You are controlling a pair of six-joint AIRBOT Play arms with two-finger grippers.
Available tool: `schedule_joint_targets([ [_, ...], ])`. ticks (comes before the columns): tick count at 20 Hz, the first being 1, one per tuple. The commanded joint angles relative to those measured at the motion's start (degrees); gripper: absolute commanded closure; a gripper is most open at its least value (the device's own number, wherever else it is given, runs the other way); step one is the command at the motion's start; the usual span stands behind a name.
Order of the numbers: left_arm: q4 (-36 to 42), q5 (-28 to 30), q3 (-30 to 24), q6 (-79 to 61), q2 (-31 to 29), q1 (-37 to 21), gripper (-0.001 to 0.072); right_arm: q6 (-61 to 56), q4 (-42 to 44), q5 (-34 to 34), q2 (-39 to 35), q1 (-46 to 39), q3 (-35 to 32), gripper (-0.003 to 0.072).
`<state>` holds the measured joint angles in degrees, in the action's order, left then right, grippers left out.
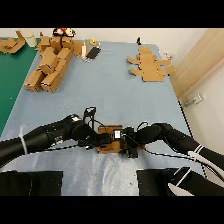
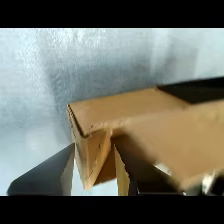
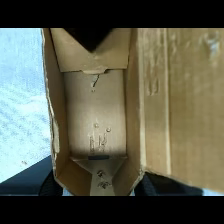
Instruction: Fold the box.
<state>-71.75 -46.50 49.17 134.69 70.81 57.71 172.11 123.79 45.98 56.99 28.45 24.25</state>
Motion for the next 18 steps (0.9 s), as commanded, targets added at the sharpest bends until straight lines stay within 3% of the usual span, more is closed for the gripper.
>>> schedule_joint_targets([
  [1, -9.07, -4.72, 5.97, 10.43, 5.03, 3.3, 0.0339, -0.02, 0.0, -0.02, 0.02, -0.02, -0.02, 0.0173],
  [7, -10.6, -7.54, 8.98, 15.39, 10.91, 4.7, 0.0339, -0.02, 0.0, -0.02, 0.02, -0.02, -0.02, 0.0173],
  [18, -10.56, -8.11, 8.96, 14.29, 11.28, 4.72, 0.0374, -0.02, 0.0, -0.02, 0.02, -0.02, -0.02, 0.0173],
])
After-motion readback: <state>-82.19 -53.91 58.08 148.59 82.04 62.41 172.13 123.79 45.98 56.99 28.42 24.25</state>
